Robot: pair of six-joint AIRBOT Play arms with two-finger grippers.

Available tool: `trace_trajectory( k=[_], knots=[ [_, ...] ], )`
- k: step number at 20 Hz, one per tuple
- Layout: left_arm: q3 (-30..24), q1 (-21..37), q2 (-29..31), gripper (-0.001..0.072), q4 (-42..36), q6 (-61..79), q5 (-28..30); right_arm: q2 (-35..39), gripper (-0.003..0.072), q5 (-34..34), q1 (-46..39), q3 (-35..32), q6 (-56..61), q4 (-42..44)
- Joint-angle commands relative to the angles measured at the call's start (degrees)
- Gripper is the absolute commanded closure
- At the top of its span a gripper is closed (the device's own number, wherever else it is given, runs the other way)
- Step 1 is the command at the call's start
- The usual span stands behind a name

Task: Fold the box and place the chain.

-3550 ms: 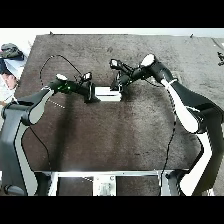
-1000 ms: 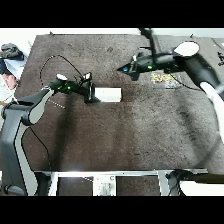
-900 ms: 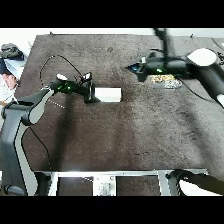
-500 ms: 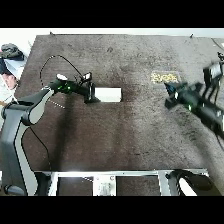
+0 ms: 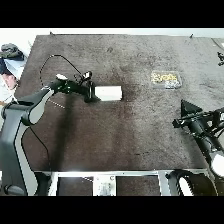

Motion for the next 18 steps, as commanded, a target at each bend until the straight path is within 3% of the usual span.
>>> trace_trajectory(
  k=[1, 4, 6, 8, 11, 13, 14, 18],
  knots=[
    [2.14, 1.20, 1.75, 0.0699, -3.72, -0.42, 0.66, 1.36, 0.0677, -1.05, -0.07, -1.18, 0.00, -0.13],
    [6.51, 4.50, 5.70, 0.0699, -8.20, -4.07, 2.97, 1.36, 0.0677, -1.03, -0.07, -1.18, 0.02, -0.13],
    [10.32, 8.00, 8.28, 0.0699, -9.38, -8.35, 8.35, 1.36, 0.0677, -1.03, -0.07, -1.18, 0.02, -0.13],
    [12.74, 12.15, 10.49, 0.0699, -9.33, -12.50, 18.95, 1.36, 0.0678, -1.05, -0.07, -1.18, 0.02, -0.13],
    [13.31, 18.86, 13.14, 0.0699, -9.29, -20.72, 41.75, 1.36, 0.0678, -1.05, -0.07, -1.18, 0.02, -0.13],
    [12.94, 23.04, 13.07, 0.0699, -8.90, -27.74, 53.53, 1.36, 0.0678, -1.03, -0.07, -1.18, 0.02, -0.13],
    [12.72, 24.87, 12.83, 0.0699, -7.93, -30.45, 55.98, 1.33, 0.0677, -1.03, -0.07, -1.18, 0.02, -0.13],
    [12.72, 30.29, 9.16, 0.0700, 2.32, -42.12, 54.49, 1.33, 0.0677, -1.03, -0.07, -1.18, 0.02, -0.13]
  ],
)
